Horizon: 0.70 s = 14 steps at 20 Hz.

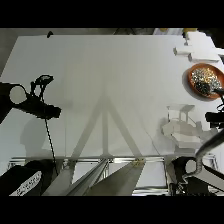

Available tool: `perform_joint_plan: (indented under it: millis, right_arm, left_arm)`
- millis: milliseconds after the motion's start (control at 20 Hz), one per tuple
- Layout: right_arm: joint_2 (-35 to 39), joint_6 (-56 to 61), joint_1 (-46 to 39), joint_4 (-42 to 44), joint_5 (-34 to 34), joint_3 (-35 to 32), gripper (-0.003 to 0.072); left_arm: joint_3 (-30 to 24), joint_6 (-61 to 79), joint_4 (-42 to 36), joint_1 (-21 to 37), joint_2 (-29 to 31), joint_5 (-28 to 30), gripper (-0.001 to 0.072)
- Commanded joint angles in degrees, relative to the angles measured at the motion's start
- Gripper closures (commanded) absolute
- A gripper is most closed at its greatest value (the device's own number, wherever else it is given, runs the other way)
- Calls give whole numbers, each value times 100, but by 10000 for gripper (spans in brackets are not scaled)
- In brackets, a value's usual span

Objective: Fold the box and place the chain.

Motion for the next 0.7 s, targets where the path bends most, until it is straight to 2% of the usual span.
perform_joint_plan:
  millis: [0, 150, 200, 300, 450, 550, 650]
  right_arm:
    - [-354, 190, -4, -210, 328, 0, 420]
    - [-431, 289, -2, -286, 490, 0, 561]
    - [-428, 286, 11, -223, 601, 0, 672]
    - [-354, 286, 219, 13, 688, 0, 671]
    - [153, 214, 925, 522, 387, 0, 671]
    - [673, 92, 1327, 1491, -15, -31, 671]
    - [1364, -28, 1674, 2511, -684, -363, 671]
  left_arm:
    - [0, 0, 2, -4, -4, 0, 698]
    - [0, 0, 2, -4, -4, 2, 698]
    - [0, 2, 2, -4, -4, 0, 698]
    - [0, 2, 2, -4, -4, 2, 698]
    - [0, 2, 2, -4, -4, 2, 698]
    - [0, 0, 2, -4, -4, 2, 698]
    - [0, 0, 2, -4, -4, 2, 698]
